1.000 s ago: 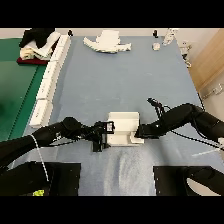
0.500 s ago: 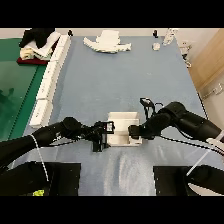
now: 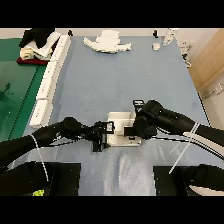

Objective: Fold the box.

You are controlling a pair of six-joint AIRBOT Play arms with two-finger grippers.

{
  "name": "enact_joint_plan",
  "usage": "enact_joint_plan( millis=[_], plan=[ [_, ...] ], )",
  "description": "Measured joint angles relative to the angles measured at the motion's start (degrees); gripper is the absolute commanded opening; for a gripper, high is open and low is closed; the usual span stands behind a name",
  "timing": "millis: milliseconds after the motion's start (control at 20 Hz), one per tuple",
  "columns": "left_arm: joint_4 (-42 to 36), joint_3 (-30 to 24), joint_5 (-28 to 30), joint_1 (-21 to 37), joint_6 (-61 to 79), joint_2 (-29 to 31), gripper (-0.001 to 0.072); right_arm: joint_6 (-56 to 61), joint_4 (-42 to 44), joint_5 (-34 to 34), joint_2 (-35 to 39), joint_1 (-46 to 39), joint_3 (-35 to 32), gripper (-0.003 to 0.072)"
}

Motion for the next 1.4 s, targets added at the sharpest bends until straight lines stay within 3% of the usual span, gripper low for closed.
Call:
enact_joint_plan(
  millis=[50,200,500,550,650,1050,1100,1150,1250,1400],
  plan=[
    [0.00,0.00,0.02,0.00,0.00,0.00,0.0497,0.66,-0.24,-0.20,-0.48,0.20,0.22,0.0273],
    [0.00,0.00,0.02,0.02,0.00,0.00,0.0497,1.64,-0.74,-0.50,-1.25,0.37,0.57,0.0018],
    [-0.02,-0.02,0.00,0.00,0.00,0.00,0.0498,2.27,-0.98,-0.83,-1.68,0.72,0.74,0.0003],
    [-0.02,0.00,0.00,0.00,0.00,0.00,0.0497,2.32,-0.98,-0.83,-1.70,0.74,0.74,0.0019],
    [-0.02,-0.02,0.00,0.02,0.00,0.00,0.0498,2.27,-0.92,-0.90,-1.73,0.79,0.72,0.0370],
    [-0.02,0.00,0.00,0.02,0.00,0.00,0.0498,0.66,-1.20,-6.82,2.32,0.37,5.51,0.0378],
    [-0.02,0.00,0.00,0.00,0.00,0.00,0.0498,0.02,-1.44,-7.52,3.37,0.17,6.45,0.0318],
    [0.00,0.00,0.00,0.02,0.00,0.00,0.0497,-0.81,-1.60,-8.41,4.59,-0.13,7.48,0.0194],
    [-0.02,0.00,0.00,0.00,0.00,0.00,0.0497,-2.82,-2.36,-11.17,6.75,-1.11,8.85,0.0016],
    [-0.02,-0.02,0.00,0.02,0.00,0.00,0.0497,-7.26,-6.38,-16.00,8.22,-5.16,9.22,0.0002]
  ],
)
